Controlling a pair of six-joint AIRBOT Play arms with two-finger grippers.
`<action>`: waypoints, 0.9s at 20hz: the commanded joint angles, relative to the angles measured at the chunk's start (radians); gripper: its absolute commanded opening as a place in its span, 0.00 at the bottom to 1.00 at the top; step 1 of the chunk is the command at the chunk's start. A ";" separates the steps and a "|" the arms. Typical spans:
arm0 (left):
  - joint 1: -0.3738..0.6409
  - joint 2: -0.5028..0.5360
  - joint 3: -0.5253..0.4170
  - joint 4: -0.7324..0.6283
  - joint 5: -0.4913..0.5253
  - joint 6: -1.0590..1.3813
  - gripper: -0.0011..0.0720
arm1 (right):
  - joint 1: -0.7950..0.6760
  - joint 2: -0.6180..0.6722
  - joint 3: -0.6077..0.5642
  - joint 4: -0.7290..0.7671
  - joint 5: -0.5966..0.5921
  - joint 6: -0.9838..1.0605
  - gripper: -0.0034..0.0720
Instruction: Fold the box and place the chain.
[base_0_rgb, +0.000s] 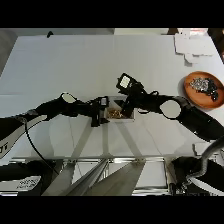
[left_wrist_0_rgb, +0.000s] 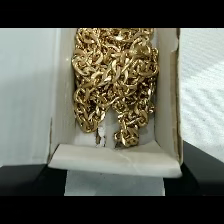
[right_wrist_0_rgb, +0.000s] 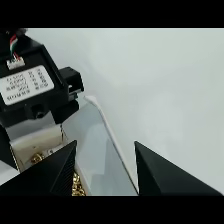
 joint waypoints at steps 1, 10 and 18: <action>0.000 0.001 0.000 0.000 0.000 0.000 0.40 | -0.030 -0.004 0.075 -0.005 0.037 0.102 0.40; 0.000 0.001 0.000 0.000 0.000 0.000 0.40 | -0.301 -0.289 0.319 0.000 0.473 0.287 0.17; 0.000 0.001 0.000 0.000 0.000 0.000 0.40 | -0.278 -0.449 0.406 0.199 0.818 0.098 0.17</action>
